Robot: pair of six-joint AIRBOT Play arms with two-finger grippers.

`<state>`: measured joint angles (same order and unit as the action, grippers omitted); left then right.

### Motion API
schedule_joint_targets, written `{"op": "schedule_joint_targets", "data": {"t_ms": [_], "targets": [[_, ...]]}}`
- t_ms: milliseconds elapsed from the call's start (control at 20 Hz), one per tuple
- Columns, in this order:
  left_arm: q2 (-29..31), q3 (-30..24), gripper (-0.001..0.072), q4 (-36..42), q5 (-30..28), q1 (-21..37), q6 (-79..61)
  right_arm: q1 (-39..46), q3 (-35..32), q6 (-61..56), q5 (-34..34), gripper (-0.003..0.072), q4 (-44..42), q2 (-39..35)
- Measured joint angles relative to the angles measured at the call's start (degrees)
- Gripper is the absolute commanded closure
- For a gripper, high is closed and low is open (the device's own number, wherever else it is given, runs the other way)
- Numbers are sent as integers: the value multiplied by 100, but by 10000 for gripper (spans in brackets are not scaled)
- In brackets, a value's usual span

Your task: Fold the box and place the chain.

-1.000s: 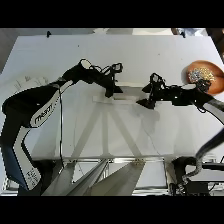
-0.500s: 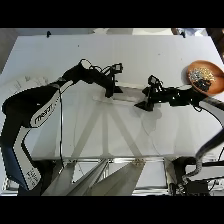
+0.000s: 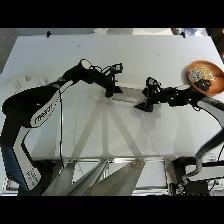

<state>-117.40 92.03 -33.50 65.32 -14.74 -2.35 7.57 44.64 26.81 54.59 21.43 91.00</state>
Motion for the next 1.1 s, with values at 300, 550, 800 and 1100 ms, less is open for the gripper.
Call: {"op": "schedule_joint_targets", "data": {"t_ms": [300, 550, 800, 1100], "targets": [[0, 0, 703, 2, -4, 0, 0, -42, 7, -7, -31, -23, 63, 0], [0, 0, 703, 4, -9, 0, 0, -42, 9, -20, -15, -21, 76, 0], [0, 0, 703, 2, 2, 0, 0, -42, 7, -17, -9, 141, 44, 7], [0, 0, 703, 4, -4, 0, 0, -42, 7, 0, -4, 141, 22, 7]]}}
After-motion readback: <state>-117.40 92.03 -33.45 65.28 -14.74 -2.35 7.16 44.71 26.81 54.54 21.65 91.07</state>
